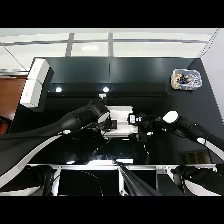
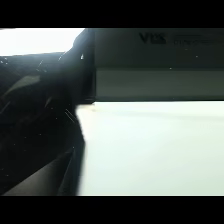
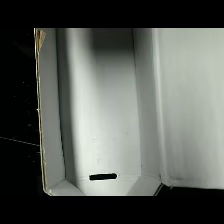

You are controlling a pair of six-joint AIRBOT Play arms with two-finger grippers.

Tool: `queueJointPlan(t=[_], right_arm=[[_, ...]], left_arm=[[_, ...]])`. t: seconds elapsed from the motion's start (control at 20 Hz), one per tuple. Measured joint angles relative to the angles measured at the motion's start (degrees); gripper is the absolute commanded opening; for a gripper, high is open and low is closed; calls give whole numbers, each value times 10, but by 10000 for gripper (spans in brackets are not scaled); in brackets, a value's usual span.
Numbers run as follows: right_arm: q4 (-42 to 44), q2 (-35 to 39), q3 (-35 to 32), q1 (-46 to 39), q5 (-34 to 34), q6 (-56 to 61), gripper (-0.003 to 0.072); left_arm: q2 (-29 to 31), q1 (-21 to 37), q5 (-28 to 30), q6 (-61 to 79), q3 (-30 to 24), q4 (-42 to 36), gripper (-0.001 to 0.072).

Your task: Fold the box and place the chain.

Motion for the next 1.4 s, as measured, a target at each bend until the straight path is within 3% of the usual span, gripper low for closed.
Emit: queueJointPlan(t=[0.55,0.6,0.65,0.8,0.85,1.1,1.15,1.2,1.25,1.4], right_arm=[[0,0,0,0,0,0,491],[0,0,0,0,0,0,491],[0,0,0,0,0,0,491],[0,0,0,0,0,1,491],[0,0,0,0,0,1,491],[0,0,0,0,0,1,491],[0,0,0,0,0,1,491],[0,0,0,0,0,1,491],[0,0,0,0,-1,0,491],[0,0,0,0,-1,-1,491]], left_arm=[[-21,-2,-4,-14,8,-9,333],[-22,-1,1,-15,9,-10,251],[-22,0,6,-15,10,-11,224],[-23,3,5,-15,12,-12,206],[-23,4,5,-15,13,-12,26],[-23,5,6,-13,14,-12,36],[-23,5,7,-13,14,-12,81],[-23,5,8,-14,14,-12,237],[-23,5,20,-15,15,-14,319],[-23,5,9,-15,15,-16,319]])
